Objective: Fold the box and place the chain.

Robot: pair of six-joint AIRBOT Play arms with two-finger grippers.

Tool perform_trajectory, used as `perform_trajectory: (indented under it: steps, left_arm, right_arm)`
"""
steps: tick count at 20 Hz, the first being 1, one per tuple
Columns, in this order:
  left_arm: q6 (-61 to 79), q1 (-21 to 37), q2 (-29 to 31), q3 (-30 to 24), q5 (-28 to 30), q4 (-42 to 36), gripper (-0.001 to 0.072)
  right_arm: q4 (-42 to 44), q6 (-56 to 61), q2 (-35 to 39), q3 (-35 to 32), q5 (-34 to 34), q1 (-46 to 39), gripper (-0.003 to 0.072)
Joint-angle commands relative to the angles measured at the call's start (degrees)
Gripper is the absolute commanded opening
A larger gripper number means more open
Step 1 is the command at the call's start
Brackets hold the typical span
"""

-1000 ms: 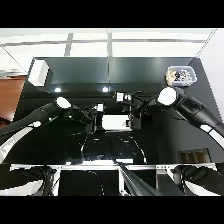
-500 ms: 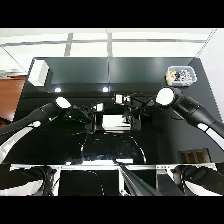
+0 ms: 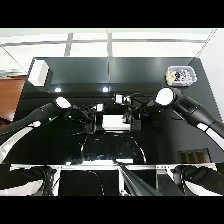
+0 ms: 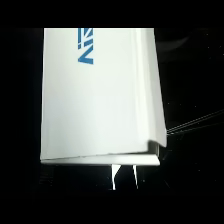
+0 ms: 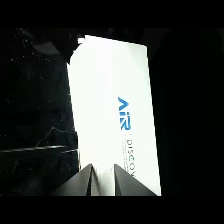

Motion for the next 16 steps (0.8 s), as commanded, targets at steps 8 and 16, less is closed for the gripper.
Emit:
perform_trajectory:
  steps: [8, 16]
  left_arm:
    - [0.0, 0.0, 0.0, 0.0, 0.0, 0.0, 0.0349]
    - [0.0, 0.0, 0.0, 0.0, 0.0, 0.0, 0.0350]
  right_arm:
    - [-0.2, 0.4, -0.1, 0.0, -0.5, -0.1, 0.0128]
    - [-0.2, 3.7, 0.6, 0.0, -0.6, -0.1, 0.0128]
